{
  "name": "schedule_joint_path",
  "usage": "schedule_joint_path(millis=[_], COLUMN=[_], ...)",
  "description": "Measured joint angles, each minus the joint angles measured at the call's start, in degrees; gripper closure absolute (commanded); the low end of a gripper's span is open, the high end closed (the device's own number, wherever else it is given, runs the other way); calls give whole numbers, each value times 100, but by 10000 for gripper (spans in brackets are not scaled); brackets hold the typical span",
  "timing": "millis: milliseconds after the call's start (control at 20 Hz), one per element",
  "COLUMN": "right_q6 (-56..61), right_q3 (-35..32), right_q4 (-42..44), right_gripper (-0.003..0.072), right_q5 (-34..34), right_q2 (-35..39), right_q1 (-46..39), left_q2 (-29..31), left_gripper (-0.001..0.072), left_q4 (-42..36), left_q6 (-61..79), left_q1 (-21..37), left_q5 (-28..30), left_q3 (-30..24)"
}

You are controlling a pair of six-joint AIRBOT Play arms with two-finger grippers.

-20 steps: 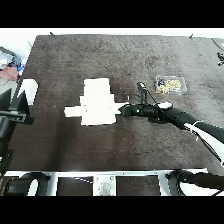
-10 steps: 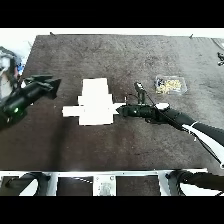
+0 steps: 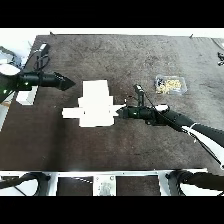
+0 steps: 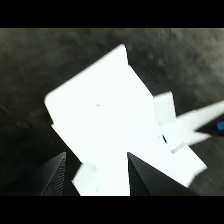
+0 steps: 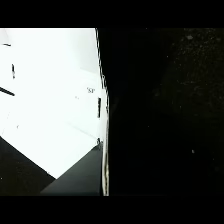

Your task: Fold the box and place the chain.

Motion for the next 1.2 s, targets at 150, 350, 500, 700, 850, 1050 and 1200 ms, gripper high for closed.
schedule_joint_path(millis=[150,350,500,700,850,1050,1200], right_q6=[-63,-116,-133,-144,-157,-190,-205], right_q3=[-4,-7,-4,-4,-4,-7,-7], right_q4=[76,109,122,125,129,133,131], right_gripper=[677,677,677,677,677,677,677], right_q5=[-2,-4,-2,2,22,57,74], right_q2=[0,0,0,-2,0,-2,0], right_q1=[0,0,0,0,0,0,0], left_q2=[-586,-1071,-1351,-1545,-1602,-1626,-1628], left_gripper=[294,295,295,295,295,295,295], left_q4=[341,544,603,654,706,758,807], left_q6=[-389,-564,-614,-616,-619,-708,-761], left_q1=[0,-24,-111,-216,-238,-264,-262], left_q5=[-678,-1071,-1261,-1305,-1231,-1123,-1093], left_q3=[566,846,929,968,979,986,1058])
